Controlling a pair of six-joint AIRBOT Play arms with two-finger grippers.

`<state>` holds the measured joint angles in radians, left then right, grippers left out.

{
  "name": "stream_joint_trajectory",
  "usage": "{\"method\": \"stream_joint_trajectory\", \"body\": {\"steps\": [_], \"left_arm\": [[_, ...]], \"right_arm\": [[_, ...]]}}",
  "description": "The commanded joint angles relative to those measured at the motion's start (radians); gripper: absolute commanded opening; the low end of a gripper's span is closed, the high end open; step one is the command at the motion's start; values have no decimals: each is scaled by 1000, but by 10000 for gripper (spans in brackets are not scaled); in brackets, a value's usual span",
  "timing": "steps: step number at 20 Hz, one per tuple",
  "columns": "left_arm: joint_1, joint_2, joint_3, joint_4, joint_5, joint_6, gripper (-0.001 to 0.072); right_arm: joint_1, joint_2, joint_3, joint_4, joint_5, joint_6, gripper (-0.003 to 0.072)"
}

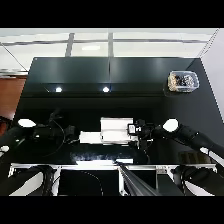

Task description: Fold the box and place the chain.

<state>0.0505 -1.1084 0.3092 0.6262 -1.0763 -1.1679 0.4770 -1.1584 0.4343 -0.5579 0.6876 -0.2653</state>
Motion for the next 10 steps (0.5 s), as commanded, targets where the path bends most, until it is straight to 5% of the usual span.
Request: {"method": "stream_joint_trajectory", "body": {"steps": [1,10], "left_arm": [[-131,-53,-13,-70,79,46,29],[-184,-60,63,-88,50,121,63]], "right_arm": [[1,0,0,0,0,0,453],[1,0,0,0,0,0,453]]}}
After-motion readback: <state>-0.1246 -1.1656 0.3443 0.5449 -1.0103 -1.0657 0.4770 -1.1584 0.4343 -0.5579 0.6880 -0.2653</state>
